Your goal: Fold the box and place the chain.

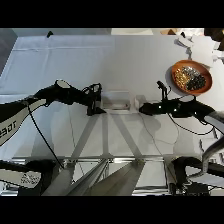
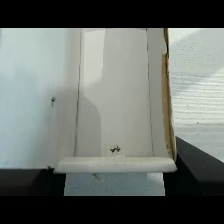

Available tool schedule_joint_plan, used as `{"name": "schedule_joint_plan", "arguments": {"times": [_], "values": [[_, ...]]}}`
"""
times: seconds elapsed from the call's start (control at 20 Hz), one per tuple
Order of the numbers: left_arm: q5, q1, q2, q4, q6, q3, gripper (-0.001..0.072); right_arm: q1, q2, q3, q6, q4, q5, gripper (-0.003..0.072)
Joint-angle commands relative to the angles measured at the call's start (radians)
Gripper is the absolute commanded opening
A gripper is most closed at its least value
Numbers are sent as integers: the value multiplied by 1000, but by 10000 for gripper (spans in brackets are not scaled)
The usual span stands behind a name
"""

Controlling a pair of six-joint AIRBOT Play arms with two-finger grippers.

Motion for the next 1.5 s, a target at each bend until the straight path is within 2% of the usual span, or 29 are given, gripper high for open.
{"name": "schedule_joint_plan", "arguments": {"times": [0.0, 0.45, 0.55, 0.6, 0.75, 0.9, 1.3, 1.45], "values": [[0, 0, 0, 0, 0, 0, 326, 4, 5, 1, -37, 92, 36, 6], [0, 0, 0, 0, 0, 0, 326, 4, 41, 1, -54, 201, 160, 19], [0, 0, 0, 0, 0, 0, 326, 4, 41, 1, -54, 201, 160, 200], [0, 0, 0, 0, 0, 0, 326, 4, 41, 1, -54, 201, 159, 226], [0, 0, 0, 0, 0, 0, 326, 4, 41, 1, -55, 201, 152, 226], [0, 0, 0, 0, 0, 0, 326, 9, 41, 2, -157, 201, 137, 226], [0, 0, 0, 0, 0, 0, 326, 116, 41, 3, -229, 198, -36, 248], [0, 0, 0, 0, 0, 0, 326, 116, 41, 3, -228, 187, -63, 248]]}}
